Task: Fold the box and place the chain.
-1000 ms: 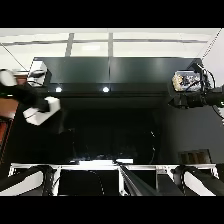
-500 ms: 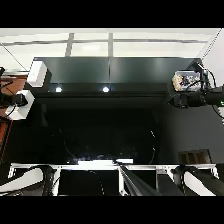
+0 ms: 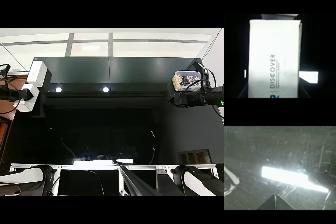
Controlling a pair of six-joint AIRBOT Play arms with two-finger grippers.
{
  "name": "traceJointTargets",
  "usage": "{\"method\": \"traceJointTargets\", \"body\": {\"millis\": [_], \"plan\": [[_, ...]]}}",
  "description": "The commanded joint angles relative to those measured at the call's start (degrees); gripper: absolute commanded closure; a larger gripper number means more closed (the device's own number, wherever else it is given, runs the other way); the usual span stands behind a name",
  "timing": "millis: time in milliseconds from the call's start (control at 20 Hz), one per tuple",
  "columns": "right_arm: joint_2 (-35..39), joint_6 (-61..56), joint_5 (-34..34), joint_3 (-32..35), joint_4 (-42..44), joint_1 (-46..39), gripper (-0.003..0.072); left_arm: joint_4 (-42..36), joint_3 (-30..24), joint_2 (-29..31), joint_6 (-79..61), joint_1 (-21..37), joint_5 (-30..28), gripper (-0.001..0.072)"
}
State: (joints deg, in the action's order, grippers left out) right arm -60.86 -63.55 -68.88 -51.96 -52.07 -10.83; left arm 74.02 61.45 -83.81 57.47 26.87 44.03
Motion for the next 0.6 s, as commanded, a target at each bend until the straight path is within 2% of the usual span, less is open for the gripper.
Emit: {"method": "traceJointTargets", "body": {"millis": [0, 50, 100, 150, 250, 400, 500, 550], "plan": [[0.0, -0.7, 0.1, 0.0, 0.0, 0.0, 0.0673, -1.6, 1.4, -2.4, -1.6, -0.2, -2.2, 0.0417], [0.0, -0.7, 0.2, 0.0, 0.0, 0.0, 0.0673, -2.5, 1.5, -2.7, -1.7, -0.3, -3.0, 0.0414], [0.0, -0.7, 0.2, 0.0, 0.0, 0.0, 0.0672, -2.8, 1.5, -2.7, -1.7, -0.5, -4.0, 0.0352], [0.0, -0.8, 0.1, 0.0, 0.0, 0.0, 0.0673, -2.1, 1.8, -2.6, -1.8, -1.0, -4.3, -0.001], [0.0, -0.9, -0.1, 0.0, 0.2, 0.0, 0.0673, 0.2, 4.4, -1.5, -1.7, -2.2, -1.5, -0.0003], [0.1, -2.8, -4.3, -3.6, 9.1, 0.3, 0.0673, 1.6, 10.6, 1.8, -1.5, -3.7, 5.3, -0.0002], [0.1, -1.9, -3.8, -7.7, 8.9, 1.3, 0.0673, -0.2, 13.7, 4.5, -1.4, -5.7, 9.9, 0.0002], [0.2, -1.9, -4.7, -9.9, 8.0, 1.6, 0.0673, -0.4, 15.3, 6.1, 0.9, -7.2, 12.2, 0.0042]]}}
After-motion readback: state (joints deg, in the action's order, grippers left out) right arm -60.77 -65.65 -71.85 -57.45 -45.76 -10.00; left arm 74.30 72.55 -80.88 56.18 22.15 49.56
